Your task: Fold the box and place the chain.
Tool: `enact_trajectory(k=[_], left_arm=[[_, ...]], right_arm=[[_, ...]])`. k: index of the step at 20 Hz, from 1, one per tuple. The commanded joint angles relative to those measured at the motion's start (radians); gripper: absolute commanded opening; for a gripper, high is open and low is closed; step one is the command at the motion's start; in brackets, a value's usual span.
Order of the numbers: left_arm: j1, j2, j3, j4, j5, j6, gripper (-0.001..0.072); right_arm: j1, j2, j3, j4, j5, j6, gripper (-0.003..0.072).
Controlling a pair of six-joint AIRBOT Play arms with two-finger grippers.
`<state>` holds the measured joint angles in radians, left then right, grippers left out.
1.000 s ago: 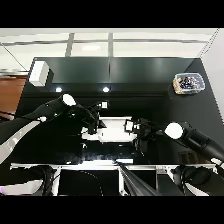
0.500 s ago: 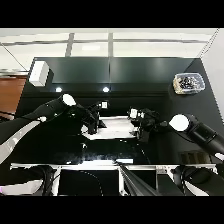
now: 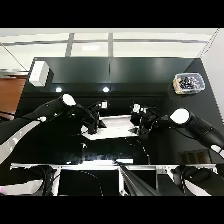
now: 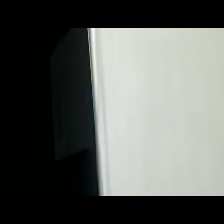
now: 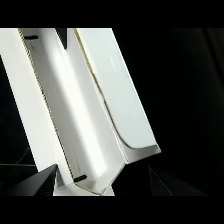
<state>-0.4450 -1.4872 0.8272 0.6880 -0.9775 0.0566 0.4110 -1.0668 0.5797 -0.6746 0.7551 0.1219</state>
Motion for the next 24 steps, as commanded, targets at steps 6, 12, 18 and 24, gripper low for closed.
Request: enact_trajectory(k=[6,12,18,24], left_arm=[[0.000,0.000,0.000,0.000,0.001,0.000,0.0026],[0.000,0.000,0.000,0.000,0.001,0.000,0.0026],[0.000,0.000,0.000,0.000,0.001,0.000,0.0026],[0.000,0.000,0.000,0.000,0.001,0.000,0.0026]], right_arm=[[0.009,-0.090,0.000,0.094,0.049,-0.142,0.0679],[0.032,-0.132,-0.001,-0.047,0.060,-0.148,0.0678],[0.078,-0.143,-0.034,-0.033,0.023,-0.148,0.0678],[0.114,-0.143,-0.034,-0.008,-0.055,-0.148,0.0677]])
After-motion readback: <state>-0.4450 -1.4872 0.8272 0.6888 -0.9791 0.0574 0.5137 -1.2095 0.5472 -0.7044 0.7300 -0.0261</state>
